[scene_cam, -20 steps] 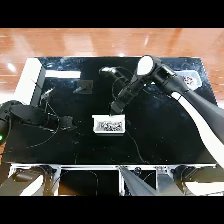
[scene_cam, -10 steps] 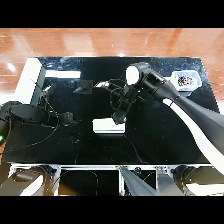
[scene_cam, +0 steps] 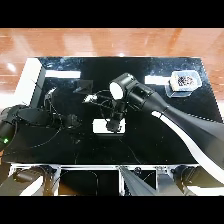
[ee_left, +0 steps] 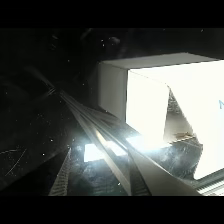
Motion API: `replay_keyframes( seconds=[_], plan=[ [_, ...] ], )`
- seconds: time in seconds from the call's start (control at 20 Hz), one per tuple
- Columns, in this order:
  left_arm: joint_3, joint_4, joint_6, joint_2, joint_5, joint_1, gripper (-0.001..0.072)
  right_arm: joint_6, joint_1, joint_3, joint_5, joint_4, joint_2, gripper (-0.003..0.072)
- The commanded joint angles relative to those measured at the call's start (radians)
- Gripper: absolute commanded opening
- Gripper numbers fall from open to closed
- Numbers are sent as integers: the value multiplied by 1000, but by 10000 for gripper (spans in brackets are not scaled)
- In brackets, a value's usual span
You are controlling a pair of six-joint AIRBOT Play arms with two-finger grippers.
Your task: Fold the box and place the chain.
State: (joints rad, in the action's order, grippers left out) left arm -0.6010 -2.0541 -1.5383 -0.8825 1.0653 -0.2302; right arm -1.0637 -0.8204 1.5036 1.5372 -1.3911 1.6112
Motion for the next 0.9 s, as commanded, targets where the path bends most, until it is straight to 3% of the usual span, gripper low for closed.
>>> replay_keyframes(
  seconds=[0.0,0.15,0.25,0.55,0.6,0.85],
  plan=[
    [5,2,1,-1,-11,-3,465,-13,-23,-21,-43,-74,1,584],
    [5,2,1,-1,-19,-3,466,-13,-20,-42,-69,-87,1,582],
    [5,2,1,-1,-24,-3,466,-1,-20,-42,-68,-84,1,409],
    [5,2,1,-1,-28,-3,466,2,-20,-41,-74,-96,0,409],
    [5,2,1,-1,-29,-3,465,3,-20,-41,-77,-107,-2,342],
    [5,2,1,-1,-31,-3,466,4,-13,-33,-77,-108,-16,345]
  ],
)
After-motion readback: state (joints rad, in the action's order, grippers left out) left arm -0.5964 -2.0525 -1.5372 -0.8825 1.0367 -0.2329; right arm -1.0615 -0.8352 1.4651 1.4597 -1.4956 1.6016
